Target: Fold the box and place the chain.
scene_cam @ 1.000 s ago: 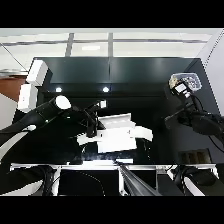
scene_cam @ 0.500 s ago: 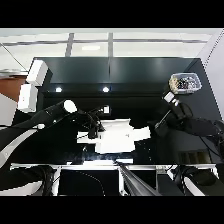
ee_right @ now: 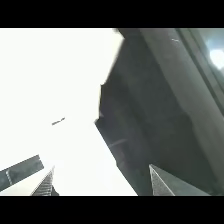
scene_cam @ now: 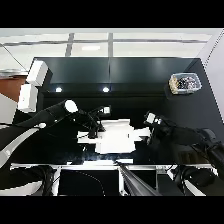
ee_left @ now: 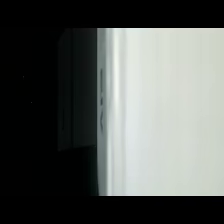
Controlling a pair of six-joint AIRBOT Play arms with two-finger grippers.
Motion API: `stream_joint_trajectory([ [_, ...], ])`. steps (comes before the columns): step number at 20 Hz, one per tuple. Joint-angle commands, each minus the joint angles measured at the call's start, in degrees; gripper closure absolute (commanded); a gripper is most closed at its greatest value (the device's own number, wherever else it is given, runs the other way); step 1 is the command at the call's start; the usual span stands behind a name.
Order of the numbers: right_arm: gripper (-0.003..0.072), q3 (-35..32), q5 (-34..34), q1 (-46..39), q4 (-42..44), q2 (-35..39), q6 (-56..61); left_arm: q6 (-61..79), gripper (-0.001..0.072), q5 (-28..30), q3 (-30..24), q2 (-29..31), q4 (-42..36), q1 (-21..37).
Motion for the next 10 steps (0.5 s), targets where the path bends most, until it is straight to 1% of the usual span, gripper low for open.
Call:
stream_joint_trajectory([
  [1,-0.0013,-0.57,1.53,5.27,-0.04,-2.08,-5.97,0.02,0.0686,0.39,-0.04,-0.09,0.42,-0.04],
  [3,-0.0013,-0.57,1.27,7.13,-0.50,-3.91,-7.06,0.02,0.0686,0.37,-0.04,-0.09,0.42,-0.04],
  [6,-0.0014,-0.57,1.07,8.66,-6.19,-6.34,-7.39,0.02,0.0686,0.37,-0.04,-0.09,0.42,-0.04],
  [10,-0.0013,-0.59,-1.68,12.28,-3.32,-7.87,-11.17,0.02,0.0686,0.37,-0.04,-0.09,0.42,-0.04],
])
